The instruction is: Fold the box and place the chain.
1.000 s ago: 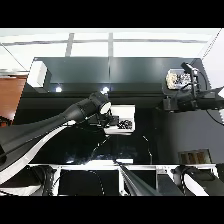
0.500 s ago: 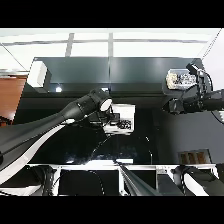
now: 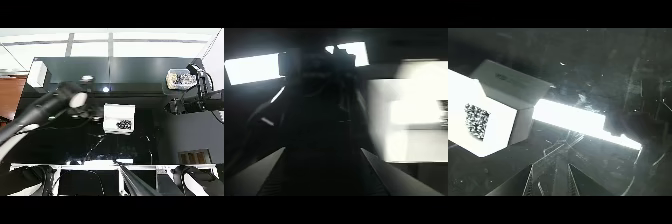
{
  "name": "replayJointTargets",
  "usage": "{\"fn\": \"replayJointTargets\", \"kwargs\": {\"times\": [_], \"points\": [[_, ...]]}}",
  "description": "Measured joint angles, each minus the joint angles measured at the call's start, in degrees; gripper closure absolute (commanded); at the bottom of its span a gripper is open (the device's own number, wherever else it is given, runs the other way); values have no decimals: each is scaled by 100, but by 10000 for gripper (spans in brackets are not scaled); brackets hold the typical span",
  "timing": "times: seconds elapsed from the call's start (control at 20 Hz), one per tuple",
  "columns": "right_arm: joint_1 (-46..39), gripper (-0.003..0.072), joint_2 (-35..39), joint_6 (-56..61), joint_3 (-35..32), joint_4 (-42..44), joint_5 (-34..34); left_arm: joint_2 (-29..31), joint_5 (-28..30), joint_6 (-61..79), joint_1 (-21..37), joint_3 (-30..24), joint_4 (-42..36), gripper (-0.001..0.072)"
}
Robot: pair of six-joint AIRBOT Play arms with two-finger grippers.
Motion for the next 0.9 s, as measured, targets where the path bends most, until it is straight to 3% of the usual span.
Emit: {"fn": "replayJointTargets", "kwargs": {"times": [0.15, 0.2, 0.4, 0.65, 0.9], "points": [[0, 414, 0, -2, 0, -35, -46, 476, 142, 885, 1165, -831, -1163, 142], [0, 413, 0, 0, 0, -44, -61, 518, 247, 1589, 1574, -1091, -1971, 18], [0, 413, 0, 0, 0, -59, -61, 280, 208, 5047, 2573, -1683, -4238, -2], [0, 414, 0, 0, 0, -61, -31, -120, 393, 8937, 2643, -1864, -5071, -4], [0, 414, 0, 13, 0, -83, -26, -409, 1456, 11899, 2203, -1902, -5294, -5]]}}
